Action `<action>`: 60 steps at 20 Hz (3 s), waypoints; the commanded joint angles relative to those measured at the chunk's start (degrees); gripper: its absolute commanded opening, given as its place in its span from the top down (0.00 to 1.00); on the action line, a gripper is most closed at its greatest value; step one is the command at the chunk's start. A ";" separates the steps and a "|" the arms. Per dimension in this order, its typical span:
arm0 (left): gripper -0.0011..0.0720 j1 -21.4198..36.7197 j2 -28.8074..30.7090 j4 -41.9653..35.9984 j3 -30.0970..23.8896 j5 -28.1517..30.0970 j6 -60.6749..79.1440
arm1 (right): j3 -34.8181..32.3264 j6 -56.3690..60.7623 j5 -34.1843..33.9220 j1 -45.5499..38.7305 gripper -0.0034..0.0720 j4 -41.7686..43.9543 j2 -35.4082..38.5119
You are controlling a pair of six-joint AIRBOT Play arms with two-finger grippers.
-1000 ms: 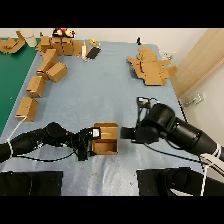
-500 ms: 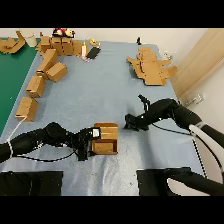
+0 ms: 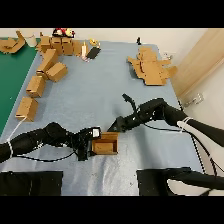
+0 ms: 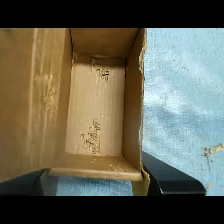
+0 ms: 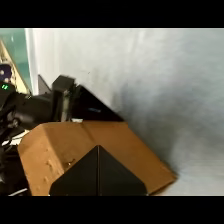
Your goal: Fold the box.
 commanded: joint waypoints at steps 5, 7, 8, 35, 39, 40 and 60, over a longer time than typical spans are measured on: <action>0.17 -0.02 0.02 -0.02 0.02 0.02 0.00 | -9.20 -5.51 18.56 12.04 0.95 -6.47 17.79; 0.17 -0.02 0.02 -0.02 0.02 0.02 0.00 | -10.82 -5.46 23.76 15.10 0.95 -11.08 20.74; 0.17 -0.02 0.02 0.00 0.02 0.02 0.00 | -11.67 -5.09 26.93 16.76 0.95 -13.42 21.86; 0.17 -0.02 0.02 -0.02 0.02 0.02 0.00 | -16.65 11.37 36.79 40.98 0.46 -52.81 36.44; 0.17 -0.02 0.02 0.00 0.02 0.00 0.00 | -16.65 3.34 36.57 40.98 0.34 -56.19 35.63; 0.17 -0.02 0.02 0.00 0.02 0.00 0.00 | -16.65 2.89 36.59 40.98 0.34 -58.14 35.10; 0.17 -0.02 0.02 -0.02 0.02 0.02 0.00 | -13.55 0.33 37.53 41.05 0.52 -63.04 34.23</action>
